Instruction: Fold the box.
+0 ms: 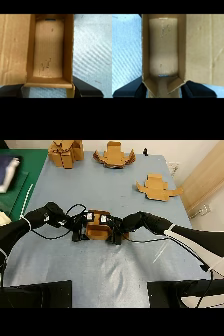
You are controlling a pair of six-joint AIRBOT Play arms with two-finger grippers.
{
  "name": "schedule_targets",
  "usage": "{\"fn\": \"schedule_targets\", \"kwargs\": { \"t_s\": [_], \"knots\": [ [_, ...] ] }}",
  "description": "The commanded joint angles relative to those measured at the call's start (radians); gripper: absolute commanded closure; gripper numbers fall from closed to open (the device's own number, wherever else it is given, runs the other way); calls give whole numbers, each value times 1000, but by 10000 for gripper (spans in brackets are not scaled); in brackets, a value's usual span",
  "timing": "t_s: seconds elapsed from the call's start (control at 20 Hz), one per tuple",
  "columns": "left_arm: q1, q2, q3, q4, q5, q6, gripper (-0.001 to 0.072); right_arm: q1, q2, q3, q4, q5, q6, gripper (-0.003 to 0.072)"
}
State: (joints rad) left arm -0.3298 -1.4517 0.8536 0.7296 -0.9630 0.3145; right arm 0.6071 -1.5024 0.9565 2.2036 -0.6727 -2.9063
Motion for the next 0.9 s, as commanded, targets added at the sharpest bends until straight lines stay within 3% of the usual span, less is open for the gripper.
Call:
{"fn": "schedule_targets", "kwargs": {
  "t_s": [0.0,0.25,0.5,0.7,0.85],
  "knots": [
    [-1,-1,-1,7,-13,0,530,-1,3,0,-5,10,0,-24],
    [0,-1,-1,7,-13,-1,530,-2,43,0,-28,5,0,-34],
    [0,-1,-1,8,-15,-2,530,-25,95,0,-48,-76,47,-34],
    [0,-1,-1,11,-16,-28,530,-123,156,0,-60,-241,178,-34],
    [0,-1,-1,11,-15,-27,530,-198,236,0,39,-394,301,-15]
  ]
}}
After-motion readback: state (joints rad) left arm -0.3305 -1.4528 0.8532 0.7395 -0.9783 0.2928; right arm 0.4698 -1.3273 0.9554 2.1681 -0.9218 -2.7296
